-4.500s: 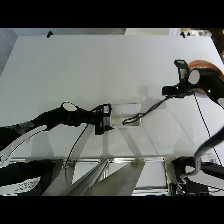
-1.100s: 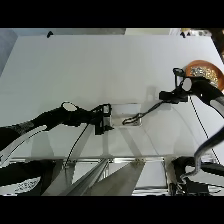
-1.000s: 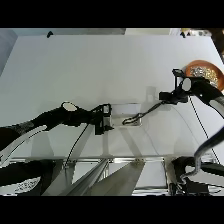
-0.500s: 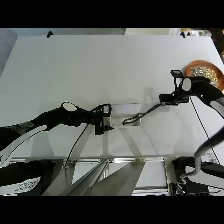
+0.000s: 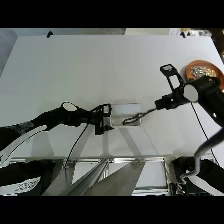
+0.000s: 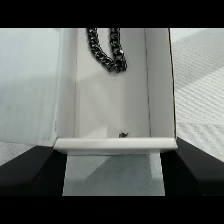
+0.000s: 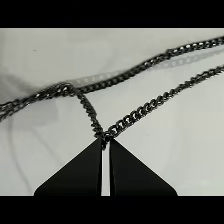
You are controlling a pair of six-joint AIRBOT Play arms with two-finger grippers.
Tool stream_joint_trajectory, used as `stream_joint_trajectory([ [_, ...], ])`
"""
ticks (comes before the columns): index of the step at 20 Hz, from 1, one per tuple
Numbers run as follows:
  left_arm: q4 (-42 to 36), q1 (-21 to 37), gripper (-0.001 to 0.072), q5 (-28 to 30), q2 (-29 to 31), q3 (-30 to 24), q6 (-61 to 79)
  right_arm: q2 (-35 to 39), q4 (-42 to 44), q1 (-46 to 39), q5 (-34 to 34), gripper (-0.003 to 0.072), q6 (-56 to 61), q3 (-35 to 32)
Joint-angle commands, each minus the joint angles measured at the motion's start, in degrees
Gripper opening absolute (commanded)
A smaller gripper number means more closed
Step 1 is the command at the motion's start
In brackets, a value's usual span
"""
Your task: Fold the box and place the chain.
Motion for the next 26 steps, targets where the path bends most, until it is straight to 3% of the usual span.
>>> stream_joint_trajectory([
  [1,0.02,0.02,0.0134,0.02,0.02,0.02,0.00,7.41,0.07,10.27,2.69,0.0018,5.31,0.07],
  [8,0.00,0.02,0.0134,0.02,0.02,0.02,0.00,11.23,0.13,26.18,1.18,0.0018,15.37,0.07],
  [16,0.02,0.02,0.0134,0.02,0.02,0.04,0.00,10.47,3.15,30.42,-12.92,0.0019,18.82,0.07],
  [19,0.00,0.02,0.0134,0.02,0.02,0.02,0.00,7.39,5.79,30.42,-17.38,0.0019,18.80,0.07],
  [26,0.00,0.02,0.0134,0.02,0.02,0.02,0.00,-5.18,6.36,30.42,-17.92,0.0019,18.64,0.04],
])
